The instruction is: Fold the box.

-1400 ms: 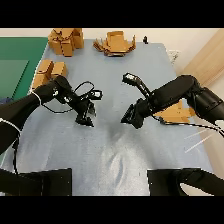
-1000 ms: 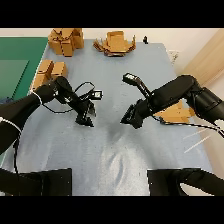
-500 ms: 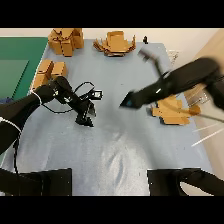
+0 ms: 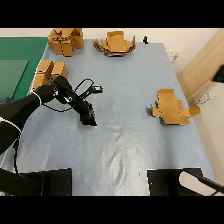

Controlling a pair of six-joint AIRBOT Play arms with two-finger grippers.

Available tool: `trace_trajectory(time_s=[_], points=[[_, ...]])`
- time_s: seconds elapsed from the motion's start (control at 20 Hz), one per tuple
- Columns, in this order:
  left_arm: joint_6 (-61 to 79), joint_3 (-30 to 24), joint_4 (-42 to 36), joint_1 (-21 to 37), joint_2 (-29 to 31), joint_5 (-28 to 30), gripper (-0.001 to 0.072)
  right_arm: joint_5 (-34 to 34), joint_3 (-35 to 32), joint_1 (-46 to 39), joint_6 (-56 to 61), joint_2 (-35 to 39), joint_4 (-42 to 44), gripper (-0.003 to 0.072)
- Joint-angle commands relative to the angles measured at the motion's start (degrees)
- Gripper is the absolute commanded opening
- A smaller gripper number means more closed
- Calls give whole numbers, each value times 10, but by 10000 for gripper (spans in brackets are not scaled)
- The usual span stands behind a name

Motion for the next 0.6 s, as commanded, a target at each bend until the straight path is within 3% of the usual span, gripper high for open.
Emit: trace_trajectory(time_s=[0.0, 0.2, 0.25, 0.3, 0.55], points=[[-126, 0, 0, 2, -1, 22, 653, 25, -23, -140, -17, -90, -6, 590], [-156, 0, 0, 2, -4, 7, 653, 36, -22, -174, -156, -210, 91, 583], [-156, 0, 0, 2, -4, 3, 653, 36, -22, -174, -200, -236, 110, 522], [-156, 0, 0, 2, -4, 3, 653, 38, -22, -170, -235, -259, 127, 518], [-171, 0, 0, 2, -4, 2, 653, 72, -22, -161, -284, -340, 121, 517]])
